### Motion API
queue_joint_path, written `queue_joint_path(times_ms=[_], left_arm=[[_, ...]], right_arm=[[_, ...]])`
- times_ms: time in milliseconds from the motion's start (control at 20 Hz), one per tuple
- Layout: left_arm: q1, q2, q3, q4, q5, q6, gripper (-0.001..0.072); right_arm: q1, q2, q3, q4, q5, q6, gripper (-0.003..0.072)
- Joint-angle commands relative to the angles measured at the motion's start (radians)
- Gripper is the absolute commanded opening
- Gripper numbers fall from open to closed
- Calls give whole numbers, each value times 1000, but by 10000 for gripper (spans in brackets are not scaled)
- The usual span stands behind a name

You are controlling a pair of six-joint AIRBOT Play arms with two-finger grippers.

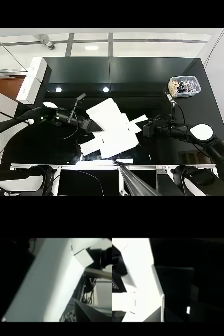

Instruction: Fold the box and place the chain.

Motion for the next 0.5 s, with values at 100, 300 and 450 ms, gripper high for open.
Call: queue_joint_path(times_ms=[100, 300, 450], left_arm=[[-8, -31, 0, 62, -40, 82, 591], [-38, -31, 0, 19, -16, 125, 493], [-68, -31, 0, -81, -25, 192, 494]], right_arm=[[0, 0, 0, -3, -10, 1, 37], [0, 0, 0, -3, -24, 1, 37], [0, 0, 0, -3, -26, 1, 37]])
